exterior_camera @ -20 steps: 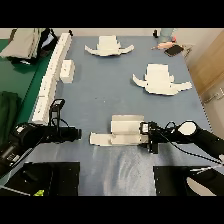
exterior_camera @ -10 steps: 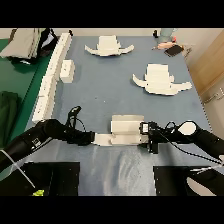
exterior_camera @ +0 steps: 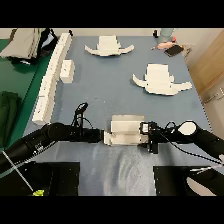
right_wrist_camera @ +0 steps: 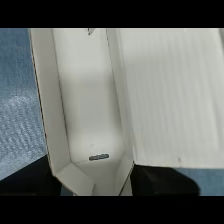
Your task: Fold the box.
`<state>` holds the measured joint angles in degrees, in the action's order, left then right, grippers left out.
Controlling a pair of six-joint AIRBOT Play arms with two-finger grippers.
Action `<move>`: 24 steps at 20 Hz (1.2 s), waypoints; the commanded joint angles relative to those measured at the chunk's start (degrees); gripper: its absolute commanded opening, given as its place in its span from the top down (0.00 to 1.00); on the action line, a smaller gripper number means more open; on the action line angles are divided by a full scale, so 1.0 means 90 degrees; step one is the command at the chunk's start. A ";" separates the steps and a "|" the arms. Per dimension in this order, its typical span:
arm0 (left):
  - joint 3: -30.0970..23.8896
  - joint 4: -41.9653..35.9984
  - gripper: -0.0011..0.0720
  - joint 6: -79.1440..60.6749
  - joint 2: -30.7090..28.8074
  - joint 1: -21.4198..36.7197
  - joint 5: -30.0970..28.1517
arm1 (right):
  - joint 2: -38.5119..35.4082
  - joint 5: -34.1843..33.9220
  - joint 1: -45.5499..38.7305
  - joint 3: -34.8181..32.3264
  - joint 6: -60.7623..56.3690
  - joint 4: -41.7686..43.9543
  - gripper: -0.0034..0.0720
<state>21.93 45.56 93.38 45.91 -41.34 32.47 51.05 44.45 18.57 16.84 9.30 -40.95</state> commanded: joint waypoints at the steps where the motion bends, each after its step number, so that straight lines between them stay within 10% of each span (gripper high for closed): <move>1: 0.0022 -0.0119 0.44 0.0024 -0.0182 -0.0041 -0.0160 | 0.0000 0.0005 0.0000 -0.0002 0.0000 0.0002 0.34; 2: 0.0022 -0.0211 0.23 0.0070 -0.0126 -0.0041 -0.0155 | 0.0000 0.0005 0.0000 0.0000 0.0000 0.0002 0.34; 16: 0.0085 -0.1348 0.24 -0.0850 0.0508 -0.0318 -0.0758 | 0.0000 0.0005 0.0000 0.0000 0.0000 0.0002 0.34; 24: 0.0559 -0.0158 0.24 0.0333 0.0818 -0.0583 -0.0386 | 0.0000 0.0005 0.0000 -0.0002 0.0000 0.0002 0.34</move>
<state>24.91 37.36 89.73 51.90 -45.25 28.23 51.05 44.47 18.57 16.84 9.32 -40.93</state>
